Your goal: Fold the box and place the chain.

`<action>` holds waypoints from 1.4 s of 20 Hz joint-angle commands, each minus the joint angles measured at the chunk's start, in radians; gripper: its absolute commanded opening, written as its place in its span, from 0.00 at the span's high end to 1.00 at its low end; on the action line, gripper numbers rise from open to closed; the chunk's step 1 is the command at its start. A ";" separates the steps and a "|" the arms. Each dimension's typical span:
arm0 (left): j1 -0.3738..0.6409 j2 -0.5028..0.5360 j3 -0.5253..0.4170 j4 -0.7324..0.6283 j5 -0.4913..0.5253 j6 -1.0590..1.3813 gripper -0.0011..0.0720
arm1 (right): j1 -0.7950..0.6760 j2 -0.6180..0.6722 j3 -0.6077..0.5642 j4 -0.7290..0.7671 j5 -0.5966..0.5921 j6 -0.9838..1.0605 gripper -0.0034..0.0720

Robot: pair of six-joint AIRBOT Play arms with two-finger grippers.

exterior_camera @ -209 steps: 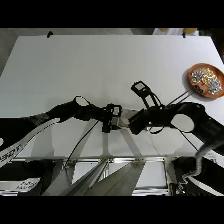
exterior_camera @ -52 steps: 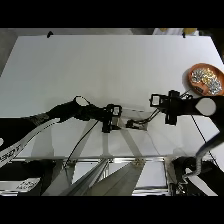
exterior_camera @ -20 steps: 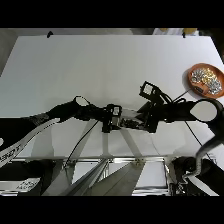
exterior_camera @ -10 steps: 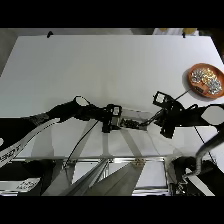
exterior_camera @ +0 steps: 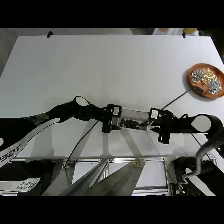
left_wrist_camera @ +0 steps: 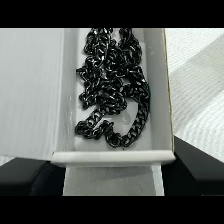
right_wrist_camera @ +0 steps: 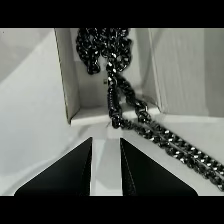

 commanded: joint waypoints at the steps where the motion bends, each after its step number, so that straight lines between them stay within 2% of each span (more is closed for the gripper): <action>1: 0.001 0.000 0.000 0.000 0.000 0.000 0.97 | -0.001 -0.041 -0.012 0.058 -0.059 -0.051 0.69; 4: 0.001 0.000 0.000 0.000 0.000 0.000 0.97 | -0.001 -0.047 -0.012 0.095 -0.088 -0.073 0.75; 6: 0.001 0.000 0.000 0.000 0.000 0.000 0.97 | -0.001 -0.047 -0.012 0.095 -0.099 -0.073 0.75; 7: 0.001 0.000 0.000 0.000 0.000 0.000 0.97 | -0.001 -0.047 -0.012 0.095 -0.100 -0.073 0.80; 8: 0.001 0.000 0.000 0.000 0.000 0.000 0.97 | -0.001 -0.047 -0.012 0.095 -0.098 -0.072 0.90; 12: 0.001 0.000 0.000 0.000 0.000 0.000 0.97 | -0.001 -0.047 -0.012 0.059 -0.095 -0.064 0.93; 15: 0.001 0.000 0.000 0.000 0.000 0.000 0.97 | -0.001 -0.043 -0.003 -0.072 -0.080 0.039 0.93; 18: 0.001 0.000 0.000 0.000 0.000 0.000 0.97 | -0.001 -0.033 0.075 -0.136 0.033 0.079 0.93; 23: 0.001 0.000 0.000 0.000 0.000 0.000 0.97 | 0.000 -0.032 0.316 -0.053 0.286 0.157 0.93; 25: 0.001 0.000 0.000 0.000 0.000 0.000 0.97 | 0.016 -0.032 0.385 0.036 0.327 0.191 0.93; 28: 0.001 0.000 0.000 0.000 0.000 0.000 0.97 | 0.102 -0.033 0.439 0.143 0.289 0.233 0.93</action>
